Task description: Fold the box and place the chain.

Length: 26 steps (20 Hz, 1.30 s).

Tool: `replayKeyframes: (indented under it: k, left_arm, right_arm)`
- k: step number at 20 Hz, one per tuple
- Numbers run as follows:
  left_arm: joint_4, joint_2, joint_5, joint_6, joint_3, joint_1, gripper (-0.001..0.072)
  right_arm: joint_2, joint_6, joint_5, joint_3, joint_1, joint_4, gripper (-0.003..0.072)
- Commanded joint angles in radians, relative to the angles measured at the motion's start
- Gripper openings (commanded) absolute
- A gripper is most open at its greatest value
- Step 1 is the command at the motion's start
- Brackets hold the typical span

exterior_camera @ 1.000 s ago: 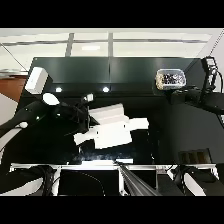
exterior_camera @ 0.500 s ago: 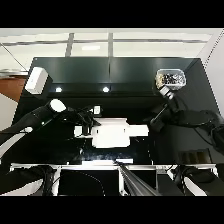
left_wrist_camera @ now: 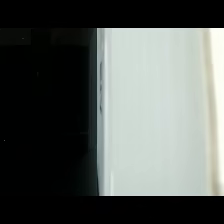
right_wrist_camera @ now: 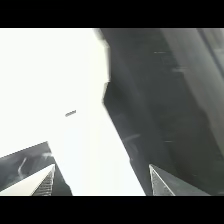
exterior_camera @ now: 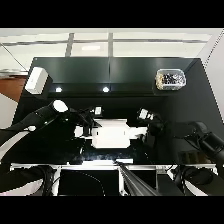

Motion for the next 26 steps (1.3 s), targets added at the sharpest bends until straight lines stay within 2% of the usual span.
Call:
replayKeyframes:
  k: [1,4,11,16,19,26]
  left_arm:
    - [0.007,-0.003,0.007,-0.002,-0.001,0.000,0.0031]
    - [0.007,-0.003,0.007,-0.002,-0.001,0.000,0.0031]
    - [0.006,-0.003,0.008,-0.002,-0.001,0.000,0.0031]
    - [0.007,-0.003,0.008,-0.002,-0.001,0.000,0.0032]
    - [0.007,-0.003,0.008,-0.002,-0.001,0.000,0.0032]
    - [0.006,-0.003,0.007,-0.003,-0.001,0.000,0.0032]
  right_arm:
    - [0.000,-0.072,0.000,-0.045,0.082,0.000,0.0699]
    - [-0.001,-0.089,0.030,-0.070,0.145,0.000,0.0699]
    - [-0.075,-0.088,0.248,-0.080,0.262,0.039,0.0699]
    - [-0.102,-0.048,0.298,-0.080,0.328,0.048,0.0699]
    - [-0.102,0.035,0.357,-0.058,0.330,0.042,0.0699]
    - [-0.094,0.068,0.352,0.006,0.240,0.010,0.0699]
